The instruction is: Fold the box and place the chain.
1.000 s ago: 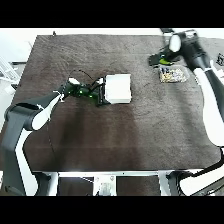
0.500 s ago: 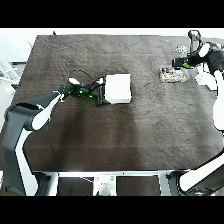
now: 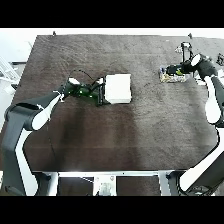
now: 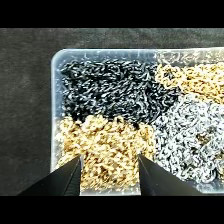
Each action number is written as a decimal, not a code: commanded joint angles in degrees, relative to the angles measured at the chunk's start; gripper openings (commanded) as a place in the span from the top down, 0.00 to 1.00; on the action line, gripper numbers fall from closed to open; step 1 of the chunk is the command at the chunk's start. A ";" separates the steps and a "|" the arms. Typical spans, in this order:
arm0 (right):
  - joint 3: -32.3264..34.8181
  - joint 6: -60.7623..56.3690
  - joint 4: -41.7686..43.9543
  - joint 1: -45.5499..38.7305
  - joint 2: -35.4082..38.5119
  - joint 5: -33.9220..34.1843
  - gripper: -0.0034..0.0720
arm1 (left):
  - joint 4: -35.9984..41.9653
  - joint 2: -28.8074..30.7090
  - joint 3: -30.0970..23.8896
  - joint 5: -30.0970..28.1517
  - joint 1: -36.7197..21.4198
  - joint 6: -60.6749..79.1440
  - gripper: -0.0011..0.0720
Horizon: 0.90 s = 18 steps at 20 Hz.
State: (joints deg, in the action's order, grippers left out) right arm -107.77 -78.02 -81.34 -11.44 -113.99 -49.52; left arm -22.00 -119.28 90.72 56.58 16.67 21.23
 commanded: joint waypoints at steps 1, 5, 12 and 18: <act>-0.04 0.52 1.46 -0.04 -1.25 0.61 0.47 | -0.02 0.02 0.02 -0.02 -0.02 0.02 0.12; -0.04 0.52 1.51 0.07 -1.75 0.59 0.47 | -0.02 0.02 0.02 -0.02 -0.02 0.02 0.12; -0.04 0.52 1.84 1.25 -2.93 0.39 0.67 | -0.02 0.02 0.00 -0.02 -0.02 0.02 0.12; -1.64 0.44 1.68 1.44 -0.87 -0.87 0.95 | -0.02 0.02 0.02 0.00 -0.02 0.02 0.12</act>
State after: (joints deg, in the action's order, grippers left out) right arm -108.60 -77.43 -79.64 -10.20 -116.11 -49.60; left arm -22.02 -119.28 90.72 56.58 16.67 21.23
